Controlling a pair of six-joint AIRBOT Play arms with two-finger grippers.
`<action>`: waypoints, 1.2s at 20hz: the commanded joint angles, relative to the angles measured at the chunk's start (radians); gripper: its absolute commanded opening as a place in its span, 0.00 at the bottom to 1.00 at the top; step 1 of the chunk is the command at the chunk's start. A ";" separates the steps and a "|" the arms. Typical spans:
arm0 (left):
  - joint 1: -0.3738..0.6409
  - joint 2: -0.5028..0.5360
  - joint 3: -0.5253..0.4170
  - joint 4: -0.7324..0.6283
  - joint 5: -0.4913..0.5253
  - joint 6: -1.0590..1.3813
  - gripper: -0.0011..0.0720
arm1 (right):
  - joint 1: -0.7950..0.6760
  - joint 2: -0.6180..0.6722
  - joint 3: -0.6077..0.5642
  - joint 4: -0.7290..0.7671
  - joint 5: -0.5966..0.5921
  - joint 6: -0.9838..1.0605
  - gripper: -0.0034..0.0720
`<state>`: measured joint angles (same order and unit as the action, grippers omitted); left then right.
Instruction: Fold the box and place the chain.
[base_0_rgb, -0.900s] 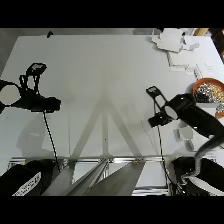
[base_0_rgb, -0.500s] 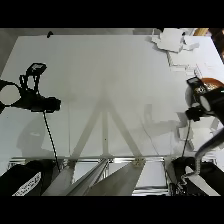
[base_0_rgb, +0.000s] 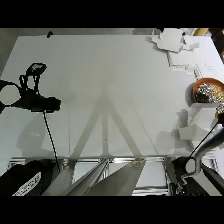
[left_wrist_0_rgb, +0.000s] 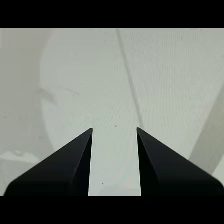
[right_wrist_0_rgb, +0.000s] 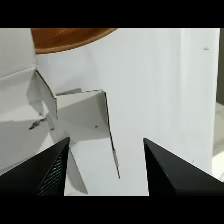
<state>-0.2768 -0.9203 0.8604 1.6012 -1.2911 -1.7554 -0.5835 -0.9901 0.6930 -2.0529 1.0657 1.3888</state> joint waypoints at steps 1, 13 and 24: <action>0.001 0.001 0.000 0.000 0.000 0.000 0.41 | -0.067 -0.075 0.001 0.003 -0.038 -0.060 0.61; 0.001 0.001 0.000 0.000 0.000 0.000 0.41 | -0.016 -0.130 0.001 -0.052 0.142 -0.005 0.07; 0.001 0.001 0.000 0.000 0.000 0.000 0.41 | 0.459 0.272 -0.156 0.698 0.118 -0.013 0.07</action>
<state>-0.2768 -0.9203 0.8604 1.6016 -1.2911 -1.7554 -0.2539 -0.8066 0.6014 -1.5864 1.2320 1.3544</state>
